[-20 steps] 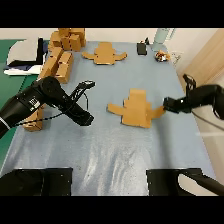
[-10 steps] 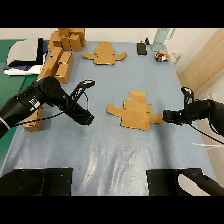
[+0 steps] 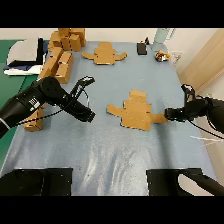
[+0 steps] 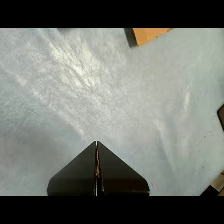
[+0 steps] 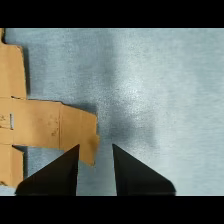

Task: Fold the box.

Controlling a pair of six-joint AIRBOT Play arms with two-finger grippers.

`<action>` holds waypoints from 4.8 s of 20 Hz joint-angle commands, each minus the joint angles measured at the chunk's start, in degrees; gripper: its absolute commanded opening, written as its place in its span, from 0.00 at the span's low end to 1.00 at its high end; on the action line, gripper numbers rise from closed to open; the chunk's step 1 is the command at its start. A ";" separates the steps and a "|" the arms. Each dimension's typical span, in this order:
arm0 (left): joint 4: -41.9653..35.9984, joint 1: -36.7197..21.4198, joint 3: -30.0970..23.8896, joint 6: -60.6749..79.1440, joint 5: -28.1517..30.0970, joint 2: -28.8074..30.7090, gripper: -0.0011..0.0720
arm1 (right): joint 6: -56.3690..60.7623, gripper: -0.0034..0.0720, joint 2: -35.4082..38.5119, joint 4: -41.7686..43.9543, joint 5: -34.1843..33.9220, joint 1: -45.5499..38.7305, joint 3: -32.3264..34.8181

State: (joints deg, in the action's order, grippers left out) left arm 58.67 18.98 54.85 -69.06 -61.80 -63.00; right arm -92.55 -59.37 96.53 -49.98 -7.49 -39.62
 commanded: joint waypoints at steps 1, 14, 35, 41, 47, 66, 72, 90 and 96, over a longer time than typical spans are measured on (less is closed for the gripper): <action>0.00 -0.02 -0.02 0.02 2.95 0.02 0.03 | -1.44 0.39 -3.54 2.64 0.42 -0.02 -0.33; -6.49 -0.04 0.02 0.04 2.21 0.02 0.07 | -16.26 0.05 -11.02 19.10 -2.56 0.04 -5.14; -27.98 -8.50 0.46 7.04 -0.07 -16.90 0.89 | -14.38 0.05 30.47 25.07 7.87 22.27 25.79; -36.09 -9.18 4.66 11.30 1.42 -27.43 0.89 | -14.40 0.05 30.47 25.49 7.15 22.27 25.79; -39.10 -8.57 10.99 12.17 1.27 -32.94 0.89 | -14.43 0.05 30.47 25.83 6.88 22.27 25.77; -39.17 -4.68 11.87 18.78 -8.70 -36.06 0.59 | -14.67 0.05 30.40 25.79 7.04 22.27 25.79; -39.19 -4.72 11.87 21.57 -9.11 -36.06 0.47 | -14.67 0.05 30.40 25.79 7.06 22.27 25.79; -40.04 -3.48 11.87 28.26 -8.61 -36.04 0.03 | -14.64 0.38 30.40 24.90 7.10 22.25 25.86; -37.51 -0.83 11.13 40.00 -8.96 -29.59 0.02 | -4.42 0.67 30.51 10.10 5.27 18.67 17.31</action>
State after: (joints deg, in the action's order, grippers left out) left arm 19.46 16.71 66.37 -34.83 -71.00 -95.79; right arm -102.89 -28.93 114.45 -43.72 12.80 -17.87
